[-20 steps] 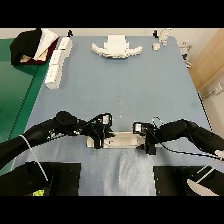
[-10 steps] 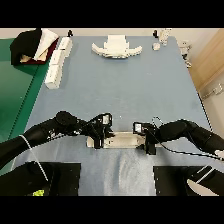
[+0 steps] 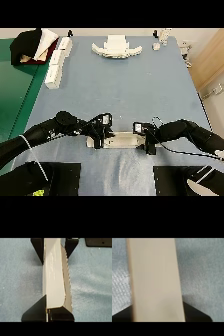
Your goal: Fold the box.
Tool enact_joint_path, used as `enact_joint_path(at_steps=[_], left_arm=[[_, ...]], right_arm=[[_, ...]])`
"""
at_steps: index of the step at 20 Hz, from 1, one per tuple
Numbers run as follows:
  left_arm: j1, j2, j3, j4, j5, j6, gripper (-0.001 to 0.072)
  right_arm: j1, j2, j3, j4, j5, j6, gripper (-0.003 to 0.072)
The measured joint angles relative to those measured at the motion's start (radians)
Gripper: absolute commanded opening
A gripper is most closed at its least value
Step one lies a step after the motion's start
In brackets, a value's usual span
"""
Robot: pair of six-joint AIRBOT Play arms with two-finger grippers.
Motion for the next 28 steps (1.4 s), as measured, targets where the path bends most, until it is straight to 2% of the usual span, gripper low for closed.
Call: enact_joint_path(at_steps=[12,13,14,18,21,23,24,25,26,28], left_arm=[[0.000,0.000,0.000,-0.018,0.003,0.000,0.0019],[0.000,0.000,0.000,-0.019,0.004,0.000,0.0184],[-0.002,-0.005,-0.002,-0.006,0.019,0.000,0.0401],[-0.001,-0.001,-0.001,-0.010,0.011,-0.013,0.0413],[0.006,0.026,0.000,0.000,0.006,-0.088,0.0412],[0.026,0.078,0.000,0.071,-0.003,-0.222,0.0408],[0.037,0.116,0.000,0.121,-0.016,-0.315,0.0273],[0.050,0.154,0.000,0.184,-0.039,-0.409,0.0085],[0.064,0.200,0.000,0.257,-0.074,-0.512,0.0014],[0.082,0.281,0.000,0.375,-0.157,-0.697,0.0014]], right_arm=[[0.000,0.000,0.000,0.000,-0.002,0.000,0.0528],[0.000,0.000,0.000,0.000,-0.002,0.000,0.0528],[0.000,0.000,0.000,0.000,-0.002,0.000,0.0529],[0.000,-0.001,0.000,0.000,-0.002,0.000,0.0529],[0.000,-0.001,0.000,0.000,-0.002,0.000,0.0529],[0.000,-0.001,0.000,0.000,-0.002,0.000,0.0528],[0.000,-0.001,0.000,0.000,-0.002,0.000,0.0528],[0.000,-0.001,0.000,0.000,-0.002,0.000,0.0529],[0.000,-0.001,0.000,0.000,-0.002,0.000,0.0529],[0.000,-0.001,0.000,0.000,-0.002,0.000,0.0528]])
